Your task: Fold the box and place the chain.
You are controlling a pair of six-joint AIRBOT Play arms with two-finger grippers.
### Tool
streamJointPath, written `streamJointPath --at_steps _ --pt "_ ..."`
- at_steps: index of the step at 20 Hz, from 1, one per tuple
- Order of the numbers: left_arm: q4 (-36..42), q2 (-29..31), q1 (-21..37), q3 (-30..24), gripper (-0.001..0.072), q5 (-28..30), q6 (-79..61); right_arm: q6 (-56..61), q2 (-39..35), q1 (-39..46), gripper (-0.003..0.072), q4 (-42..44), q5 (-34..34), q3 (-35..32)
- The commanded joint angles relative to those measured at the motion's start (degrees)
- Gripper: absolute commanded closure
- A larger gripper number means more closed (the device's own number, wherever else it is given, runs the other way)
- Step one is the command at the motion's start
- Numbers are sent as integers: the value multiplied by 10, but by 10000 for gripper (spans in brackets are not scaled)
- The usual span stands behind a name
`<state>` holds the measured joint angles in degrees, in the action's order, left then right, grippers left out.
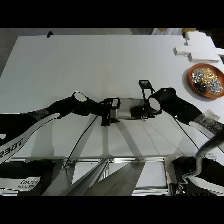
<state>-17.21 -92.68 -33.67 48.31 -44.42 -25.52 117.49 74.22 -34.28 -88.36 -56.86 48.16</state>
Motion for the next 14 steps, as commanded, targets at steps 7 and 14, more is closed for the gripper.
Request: streamJointPath --at_steps 7,14 --pt "0 0 0 0 670 0 0 25 6 -1 440 0 7 -4" --pt "0 0 0 0 670 0 0 27 9 -1 673 1 -15 -4"
